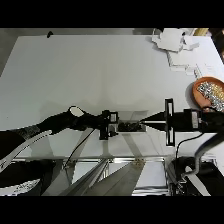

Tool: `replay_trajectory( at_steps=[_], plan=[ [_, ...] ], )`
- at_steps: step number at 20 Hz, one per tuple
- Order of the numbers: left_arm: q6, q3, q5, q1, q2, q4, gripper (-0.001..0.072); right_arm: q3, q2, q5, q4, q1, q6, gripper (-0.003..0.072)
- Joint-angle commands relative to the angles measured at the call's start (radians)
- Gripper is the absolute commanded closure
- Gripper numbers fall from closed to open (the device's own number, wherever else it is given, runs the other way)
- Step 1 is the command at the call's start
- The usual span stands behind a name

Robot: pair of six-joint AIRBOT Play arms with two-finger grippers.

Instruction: Fold the box and place the chain.

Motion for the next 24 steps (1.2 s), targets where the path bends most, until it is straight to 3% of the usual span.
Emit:
replay_trajectory(
  at_steps=[1, 4, 5, 8, 11, 14, 20, 24],
  plan=[
    [0.000, 0.000, 0.000, 0.000, 0.001, 0.000, 0.0436, 0.001, -0.132, -0.090, -0.051, 0.117, 0.003, 0.0658],
    [0.000, 0.000, 0.001, 0.000, 0.001, 0.000, 0.0436, 0.008, -0.241, -0.191, -0.214, 0.182, 0.145, 0.0466],
    [0.000, 0.000, 0.000, 0.000, 0.001, 0.000, 0.0436, 0.023, -0.266, -0.191, -0.259, 0.183, 0.187, 0.0443],
    [0.000, 0.000, 0.000, 0.000, 0.001, 0.000, 0.0436, 0.159, -0.317, -0.060, -0.344, 0.183, 0.221, 0.0444],
    [0.000, 0.000, 0.000, 0.000, 0.001, 0.000, 0.0436, 0.378, -0.381, 0.080, -0.343, 0.183, 0.229, 0.0470],
    [0.000, 0.000, 0.000, 0.000, 0.001, 0.000, 0.0436, 0.523, -0.477, 0.079, -0.344, 0.182, 0.246, 0.0528],
    [0.000, 0.000, 0.000, 0.000, 0.001, 0.000, 0.0436, 0.522, -0.680, 0.026, -0.459, 0.225, 0.324, 0.0504],
    [0.000, 0.000, 0.000, 0.000, 0.001, 0.000, 0.0436, 0.480, -0.678, 0.062, -0.460, 0.278, 0.323, 0.0482]
  ],
)
